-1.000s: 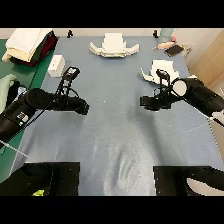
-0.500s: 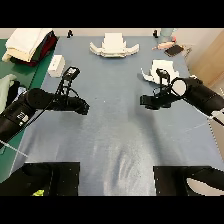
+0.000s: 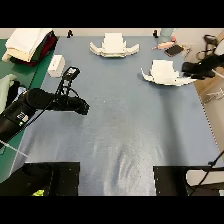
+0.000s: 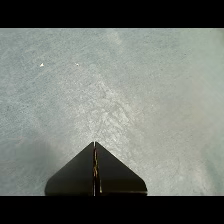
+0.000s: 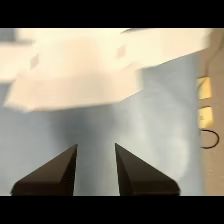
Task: Fold the box.
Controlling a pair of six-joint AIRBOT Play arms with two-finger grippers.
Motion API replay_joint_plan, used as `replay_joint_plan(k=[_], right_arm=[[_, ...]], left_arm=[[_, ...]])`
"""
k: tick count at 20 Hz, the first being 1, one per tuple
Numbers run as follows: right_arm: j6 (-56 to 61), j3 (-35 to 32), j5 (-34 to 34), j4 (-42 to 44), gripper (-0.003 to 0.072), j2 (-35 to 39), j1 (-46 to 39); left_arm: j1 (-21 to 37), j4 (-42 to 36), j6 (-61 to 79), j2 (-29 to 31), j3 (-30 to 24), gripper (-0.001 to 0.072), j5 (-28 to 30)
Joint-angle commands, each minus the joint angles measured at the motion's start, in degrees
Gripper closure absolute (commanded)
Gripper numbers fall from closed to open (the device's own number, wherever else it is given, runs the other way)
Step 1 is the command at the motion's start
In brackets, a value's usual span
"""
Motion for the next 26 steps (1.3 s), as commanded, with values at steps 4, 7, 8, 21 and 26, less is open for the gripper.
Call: replay_joint_plan(k=[4, 7, 8, 21, 26], right_arm=[[-10.8, 17.2, 0.9, 17.1, 0.0315, -19.2, -18.6], [-12.8, 20.3, -2.5, 23.7, 0.0315, -25.2, -20.9], [-14.4, 21.2, -3.5, 26.8, 0.0316, -26.8, -21.0], [-20.2, 28.9, -1.8, 39.2, 0.0357, -38.2, -20.8], [-20.9, 28.9, 9.7, 41.1, 0.0683, -38.1, -20.8]], left_arm=[[0.0, 0.0, 0.0, 0.0, 0.0, 0.0696, 0.0], [0.0, 0.0, 0.0, 0.0, 0.0, 0.0696, 0.0], [0.0, 0.0, 0.0, 0.0, 0.0, 0.0696, 0.0], [0.0, 0.0, 0.0, 0.0, 0.0, 0.0696, 0.0], [0.0, 0.0, 0.0, 0.0, 0.0, 0.0696, 0.0]])
